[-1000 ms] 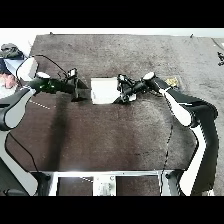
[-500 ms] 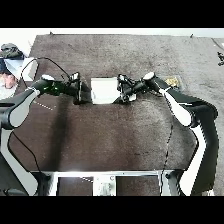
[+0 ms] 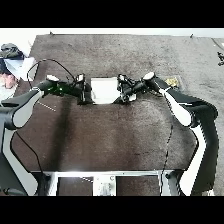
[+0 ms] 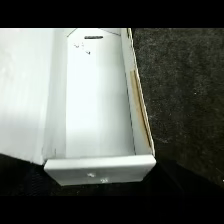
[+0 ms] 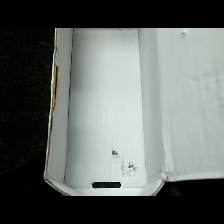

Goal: Fold the box and place the chain.

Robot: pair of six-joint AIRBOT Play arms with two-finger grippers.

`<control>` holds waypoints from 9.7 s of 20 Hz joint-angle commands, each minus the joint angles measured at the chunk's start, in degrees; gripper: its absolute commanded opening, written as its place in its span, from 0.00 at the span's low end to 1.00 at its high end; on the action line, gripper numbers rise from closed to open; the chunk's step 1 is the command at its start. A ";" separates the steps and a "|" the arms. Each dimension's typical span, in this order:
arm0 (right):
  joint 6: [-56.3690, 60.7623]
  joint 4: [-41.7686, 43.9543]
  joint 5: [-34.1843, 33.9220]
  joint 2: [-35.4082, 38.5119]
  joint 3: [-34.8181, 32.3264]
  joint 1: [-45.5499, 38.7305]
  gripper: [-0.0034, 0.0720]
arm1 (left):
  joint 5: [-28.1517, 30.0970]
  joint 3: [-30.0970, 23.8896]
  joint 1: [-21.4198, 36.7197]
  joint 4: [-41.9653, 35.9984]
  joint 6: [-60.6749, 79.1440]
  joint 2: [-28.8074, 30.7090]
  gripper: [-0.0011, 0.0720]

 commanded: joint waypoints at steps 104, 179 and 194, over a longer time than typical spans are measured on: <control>5.42 -10.40 1.95 2.91 0.07 -0.70 0.83 | 4.55 0.07 -1.90 -3.80 3.85 -3.21 0.39; 4.22 -8.55 -5.55 8.31 -4.42 1.20 0.38 | 4.57 0.07 -1.90 -3.80 3.85 -3.21 0.39; 4.22 -6.73 -9.49 7.93 -4.42 3.23 0.82 | 4.57 0.07 -1.90 -3.80 3.85 -3.21 0.39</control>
